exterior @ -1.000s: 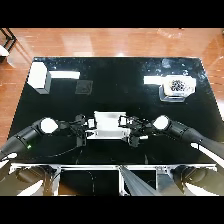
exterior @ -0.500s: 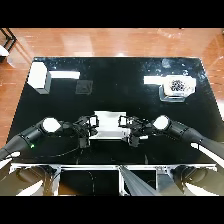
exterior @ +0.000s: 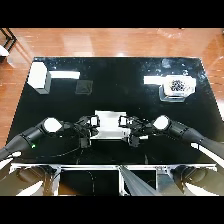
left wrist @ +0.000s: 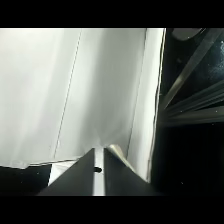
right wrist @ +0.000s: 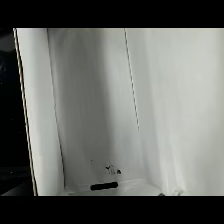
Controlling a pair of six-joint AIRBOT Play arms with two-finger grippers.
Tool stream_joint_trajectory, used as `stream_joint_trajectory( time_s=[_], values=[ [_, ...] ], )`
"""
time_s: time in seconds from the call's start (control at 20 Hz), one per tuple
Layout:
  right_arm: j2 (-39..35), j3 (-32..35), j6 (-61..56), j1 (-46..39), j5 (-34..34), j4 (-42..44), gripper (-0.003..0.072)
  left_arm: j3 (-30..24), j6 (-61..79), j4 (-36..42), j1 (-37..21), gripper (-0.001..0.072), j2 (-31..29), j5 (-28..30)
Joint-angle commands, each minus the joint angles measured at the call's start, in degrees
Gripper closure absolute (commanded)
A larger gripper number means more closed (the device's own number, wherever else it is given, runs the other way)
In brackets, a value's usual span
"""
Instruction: Fold the box and place the chain.
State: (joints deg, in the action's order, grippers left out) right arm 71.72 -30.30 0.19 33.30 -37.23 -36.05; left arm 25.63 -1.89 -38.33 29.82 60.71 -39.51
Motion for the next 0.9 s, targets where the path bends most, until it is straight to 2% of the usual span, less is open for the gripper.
stream_joint_trajectory(
  time_s=[0.0,0.15,0.2,0.25,0.3,0.45,0.55,0.6,0.65,0.7,0.85],
  values=[
    [0.04,0.02,-0.02,0.02,-0.02,0.02,0.0162,0.02,0.02,0.02,0.04,0.0382,0.04,0.09],
    [0.04,0.02,-0.02,0.02,-0.04,0.02,0.0162,0.02,0.02,0.02,0.04,0.0371,0.04,0.07],
    [0.04,0.02,-0.02,0.02,-0.02,0.02,0.0162,0.02,0.02,0.00,0.04,0.0396,0.04,-0.02],
    [0.04,0.02,-0.02,0.02,-0.02,0.04,0.0162,0.02,0.02,0.00,0.04,0.0535,0.04,-0.15],
    [0.04,0.02,-0.02,0.02,-0.02,0.02,0.0162,0.02,0.02,0.00,0.04,0.0577,0.04,-0.15],
    [0.04,0.02,-0.02,0.02,-0.04,0.02,0.0162,0.02,0.02,0.00,0.04,0.0547,0.04,-0.09],
    [0.04,0.02,-0.02,0.02,-0.02,0.04,0.0162,0.04,0.02,-0.02,0.04,0.0557,0.02,-0.13],
    [0.04,0.02,-0.02,0.02,-0.02,0.04,0.0162,0.13,0.02,-0.33,0.02,0.0592,-0.09,-0.55],
    [0.04,0.02,-0.02,0.02,-0.02,0.02,0.0162,0.50,-0.04,-1.55,-0.17,0.0674,-0.46,-1.62],
    [0.04,0.02,-0.02,0.02,-0.02,0.02,0.0162,1.07,-0.46,-3.23,-0.59,0.0695,-1.31,-3.23],
    [0.04,0.02,-0.02,0.02,-0.02,0.04,0.0162,2.86,-11.56,-9.05,-3.32,0.0695,-6.34,-7.32]
  ],
)
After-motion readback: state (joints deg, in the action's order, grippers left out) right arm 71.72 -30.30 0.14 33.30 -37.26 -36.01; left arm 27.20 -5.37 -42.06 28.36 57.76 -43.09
